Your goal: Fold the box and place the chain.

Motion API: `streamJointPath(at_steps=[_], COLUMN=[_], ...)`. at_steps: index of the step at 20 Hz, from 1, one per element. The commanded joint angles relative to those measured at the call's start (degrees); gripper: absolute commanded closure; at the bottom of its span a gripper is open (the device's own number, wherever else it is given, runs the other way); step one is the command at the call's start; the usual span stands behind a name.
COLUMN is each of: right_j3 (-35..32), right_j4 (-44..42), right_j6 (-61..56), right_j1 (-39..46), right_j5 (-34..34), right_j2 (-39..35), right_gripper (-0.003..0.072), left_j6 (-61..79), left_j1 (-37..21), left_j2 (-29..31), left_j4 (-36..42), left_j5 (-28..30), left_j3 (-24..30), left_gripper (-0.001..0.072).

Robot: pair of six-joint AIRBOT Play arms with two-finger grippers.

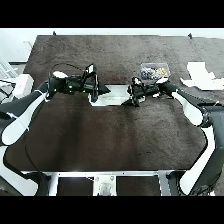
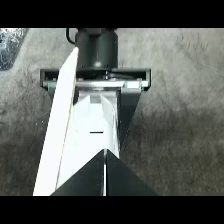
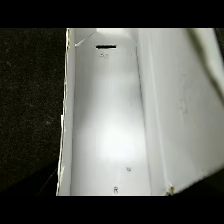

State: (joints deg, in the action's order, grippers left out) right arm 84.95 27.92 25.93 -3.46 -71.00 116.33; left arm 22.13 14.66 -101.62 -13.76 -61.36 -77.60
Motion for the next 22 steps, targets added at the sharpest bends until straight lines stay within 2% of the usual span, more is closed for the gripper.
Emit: streamJointPath(at_steps=[1,5,8,13,18,22], right_j3=[0.0,0.0,0.0,0.0,0.0,0.0], right_j4=[0.0,0.0,0.0,0.0,0.0,0.0], right_j6=[0.0,0.0,0.0,0.0,0.0,0.0], right_j1=[0.0,0.0,0.0,0.0,0.0,0.0], right_j5=[0.0,0.0,0.0,0.0,0.0,0.0], right_j2=[0.0,0.0,0.0,0.0,0.0,0.0], right_gripper=[0.0104,0.0104,0.0104,0.0104,0.0103,0.0104], left_j6=[-1.2,-1.2,-2.0,-4.8,-4.8,-4.8], left_j1=[0.6,0.6,0.3,-2.3,-1.8,-1.8], left_j2=[0.3,0.3,0.2,-1.7,-5.1,-5.6], left_j4=[-2.0,-2.3,-2.2,-2.7,-3.5,-3.5], left_j5=[4.8,13.6,16.7,16.9,18.1,19.7], left_j3=[1.0,0.9,-0.7,-4.4,-4.5,-4.5], left_gripper=[0.0698,0.0698,0.0697,0.0697,0.0696,0.0696])
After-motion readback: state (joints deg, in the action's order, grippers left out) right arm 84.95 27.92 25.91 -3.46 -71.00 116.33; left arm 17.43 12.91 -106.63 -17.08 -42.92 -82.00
